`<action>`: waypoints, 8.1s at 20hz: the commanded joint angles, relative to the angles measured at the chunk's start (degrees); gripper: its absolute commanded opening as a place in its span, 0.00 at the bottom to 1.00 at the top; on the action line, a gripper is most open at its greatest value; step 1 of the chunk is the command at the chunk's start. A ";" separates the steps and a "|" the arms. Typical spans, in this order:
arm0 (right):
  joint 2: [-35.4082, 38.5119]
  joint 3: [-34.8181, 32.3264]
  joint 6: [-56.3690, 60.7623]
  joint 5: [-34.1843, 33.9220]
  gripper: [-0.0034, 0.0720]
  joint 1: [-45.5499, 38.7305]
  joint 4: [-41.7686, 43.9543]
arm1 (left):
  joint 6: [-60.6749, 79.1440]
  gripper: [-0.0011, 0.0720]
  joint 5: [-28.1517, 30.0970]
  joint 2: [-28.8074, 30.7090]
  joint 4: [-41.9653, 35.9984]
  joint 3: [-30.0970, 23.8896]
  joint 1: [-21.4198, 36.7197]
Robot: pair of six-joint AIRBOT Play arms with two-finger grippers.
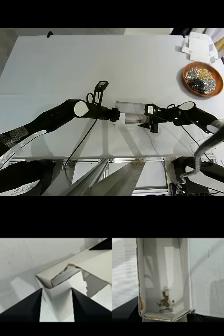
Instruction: Fold the box and place the chain.
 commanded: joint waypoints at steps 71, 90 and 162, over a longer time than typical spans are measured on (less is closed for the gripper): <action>-0.02 0.02 0.00 0.02 0.60 0.04 0.02 | -39.23 0.02 -30.93 -21.73 20.72 27.34 -5.95; -0.02 0.02 0.00 0.02 0.60 0.04 0.02 | -40.52 0.07 -37.38 -25.29 24.74 32.33 -7.32; 0.02 0.02 0.00 0.02 0.60 0.04 0.02 | 114.73 0.97 -10.88 -7.26 -30.47 -4.92 11.85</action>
